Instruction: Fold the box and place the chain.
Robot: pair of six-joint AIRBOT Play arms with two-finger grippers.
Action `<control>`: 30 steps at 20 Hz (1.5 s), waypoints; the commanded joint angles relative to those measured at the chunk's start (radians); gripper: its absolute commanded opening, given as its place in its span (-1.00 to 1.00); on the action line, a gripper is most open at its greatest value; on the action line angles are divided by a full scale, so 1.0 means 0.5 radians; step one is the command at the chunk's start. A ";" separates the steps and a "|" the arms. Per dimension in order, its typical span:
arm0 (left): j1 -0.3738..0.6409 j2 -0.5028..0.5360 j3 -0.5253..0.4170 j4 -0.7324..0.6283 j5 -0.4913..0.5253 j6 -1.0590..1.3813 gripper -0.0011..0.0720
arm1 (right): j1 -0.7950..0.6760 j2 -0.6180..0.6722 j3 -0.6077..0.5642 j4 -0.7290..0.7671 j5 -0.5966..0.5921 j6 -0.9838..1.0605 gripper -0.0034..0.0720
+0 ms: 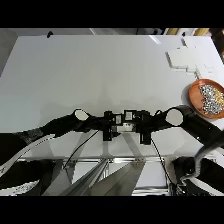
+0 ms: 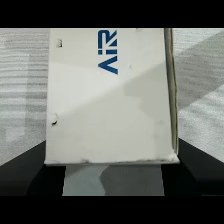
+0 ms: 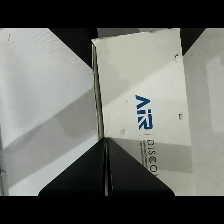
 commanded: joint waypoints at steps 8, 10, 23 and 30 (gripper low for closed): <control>0.002 0.002 0.000 0.002 0.000 0.000 -0.41 | -0.002 0.272 0.031 -0.149 -0.052 0.378 -0.87; 0.002 0.002 0.000 0.001 0.000 0.000 -0.41 | -0.074 0.368 0.107 -0.351 0.059 0.640 -0.87; 0.002 0.002 0.000 0.001 -0.001 0.000 -0.41 | -1.428 0.426 -0.035 -0.948 0.371 1.557 -0.87; 0.002 0.002 0.000 0.001 -0.001 0.000 -0.41 | -1.652 0.428 -0.045 -0.946 0.467 1.556 -0.87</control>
